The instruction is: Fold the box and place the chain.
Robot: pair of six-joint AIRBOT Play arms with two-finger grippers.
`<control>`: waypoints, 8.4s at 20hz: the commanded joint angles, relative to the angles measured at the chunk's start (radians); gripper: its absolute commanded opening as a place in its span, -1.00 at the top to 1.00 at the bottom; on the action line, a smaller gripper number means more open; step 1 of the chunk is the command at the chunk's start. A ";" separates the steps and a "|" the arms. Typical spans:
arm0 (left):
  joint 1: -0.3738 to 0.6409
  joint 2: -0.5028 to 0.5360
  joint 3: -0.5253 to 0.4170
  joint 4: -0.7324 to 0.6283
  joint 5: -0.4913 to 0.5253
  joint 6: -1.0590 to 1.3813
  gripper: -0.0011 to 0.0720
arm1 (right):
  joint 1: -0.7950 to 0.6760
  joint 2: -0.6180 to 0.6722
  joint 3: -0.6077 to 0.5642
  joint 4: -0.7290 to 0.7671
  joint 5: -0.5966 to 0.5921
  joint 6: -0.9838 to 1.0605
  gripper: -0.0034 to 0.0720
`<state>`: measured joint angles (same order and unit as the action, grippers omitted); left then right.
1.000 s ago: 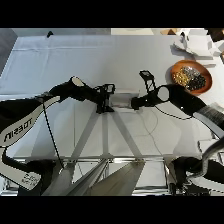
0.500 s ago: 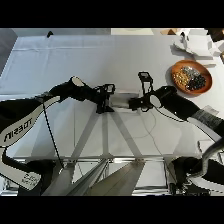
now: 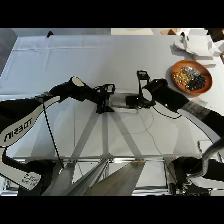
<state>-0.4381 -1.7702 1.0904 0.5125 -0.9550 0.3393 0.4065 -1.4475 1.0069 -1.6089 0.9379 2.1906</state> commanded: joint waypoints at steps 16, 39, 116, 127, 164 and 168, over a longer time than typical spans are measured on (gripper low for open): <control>0.000 0.000 0.000 0.000 0.000 0.000 0.46 | 0.010 -0.031 0.010 -0.036 -0.015 0.118 0.19; 0.000 0.000 0.000 0.000 0.000 0.000 0.46 | -0.312 0.569 0.009 -0.427 0.100 -0.175 0.17; 0.000 0.000 0.000 0.000 0.000 0.000 0.46 | -0.085 0.138 0.426 0.190 0.448 -0.815 0.90; 0.000 0.000 0.000 0.000 0.000 0.000 0.46 | -0.067 0.310 0.240 0.257 0.373 -0.969 0.90; 0.000 0.000 0.000 0.000 0.000 0.000 0.46 | -0.431 0.328 0.090 0.376 0.124 -1.441 0.26; 0.000 0.000 0.000 0.000 0.000 0.000 0.46 | -0.562 0.265 0.090 0.377 0.187 -1.674 -0.07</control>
<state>-0.4385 -1.7702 1.0908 0.5121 -0.9550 0.3389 -0.0658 -1.1519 1.0969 -1.2339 1.0687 0.6994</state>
